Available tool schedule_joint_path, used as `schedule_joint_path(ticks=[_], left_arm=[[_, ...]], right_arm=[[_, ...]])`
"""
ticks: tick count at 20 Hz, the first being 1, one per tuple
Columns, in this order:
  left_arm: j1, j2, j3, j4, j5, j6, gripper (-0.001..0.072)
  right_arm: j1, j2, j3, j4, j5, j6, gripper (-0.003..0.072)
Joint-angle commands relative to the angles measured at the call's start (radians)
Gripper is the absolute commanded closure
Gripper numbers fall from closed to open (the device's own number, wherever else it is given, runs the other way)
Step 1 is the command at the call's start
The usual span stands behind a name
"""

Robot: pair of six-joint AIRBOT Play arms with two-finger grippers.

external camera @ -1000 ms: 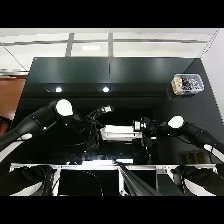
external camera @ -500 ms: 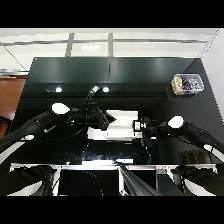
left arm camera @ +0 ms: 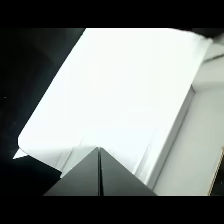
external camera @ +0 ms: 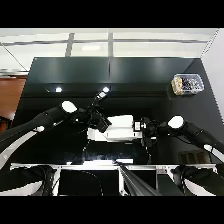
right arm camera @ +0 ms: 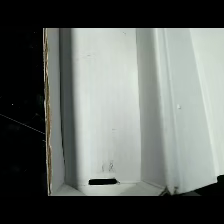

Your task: Fold the box and place the chain.

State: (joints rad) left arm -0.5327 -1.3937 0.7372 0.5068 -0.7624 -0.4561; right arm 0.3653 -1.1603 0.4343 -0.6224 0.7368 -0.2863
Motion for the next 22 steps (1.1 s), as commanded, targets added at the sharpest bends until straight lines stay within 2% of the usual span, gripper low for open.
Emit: schedule_joint_path(ticks=[1,3,6,8,10,13,14,15,16,19,22], left_arm=[[0.013,-0.006,0.056,0.116,-0.066,-0.038,0.0684],[0.035,0.028,0.074,0.137,-0.117,-0.08,0.0684],[0.066,0.137,0.051,0.201,-0.216,-0.156,0.0685],[0.068,0.244,-0.023,0.207,-0.171,-0.182,0.0685],[0.068,0.344,-0.13,0.147,-0.073,-0.136,0.0683],[0.058,0.382,-0.231,0.122,-0.062,0.031,0.066],[0.045,0.377,-0.247,0.132,-0.051,0.109,0.0419],[0.032,0.37,-0.251,0.164,-0.043,0.203,0.0059],[0.018,0.362,-0.251,0.204,-0.018,0.262,0.0001],[-0.016,0.335,-0.251,0.237,0.086,0.326,0.0001],[-0.051,0.308,-0.251,0.237,0.102,0.346,0.001]], right_arm=[[0.0,0.0,0.0,0.002,-0.001,0.002,0.0244],[0.0,0.0,0.0,0.002,-0.001,0.002,0.0244],[0.0,0.0,0.0,0.002,-0.001,0.002,0.0244],[0.0,0.0,0.0,0.002,-0.001,0.002,0.0244],[0.0,0.0,0.0,0.002,-0.001,0.002,0.0244],[0.0,0.0,0.0,0.002,-0.001,0.002,0.0244],[0.0,0.0,0.0,0.002,-0.001,0.002,0.0244],[0.0,0.0,0.0,0.002,-0.001,0.002,0.0244],[0.0,0.0,0.0,0.002,-0.001,0.002,0.0244],[0.0,0.0,0.0,0.002,-0.001,0.002,0.0244],[0.0,0.0,0.0,0.003,-0.001,0.002,0.0244]])
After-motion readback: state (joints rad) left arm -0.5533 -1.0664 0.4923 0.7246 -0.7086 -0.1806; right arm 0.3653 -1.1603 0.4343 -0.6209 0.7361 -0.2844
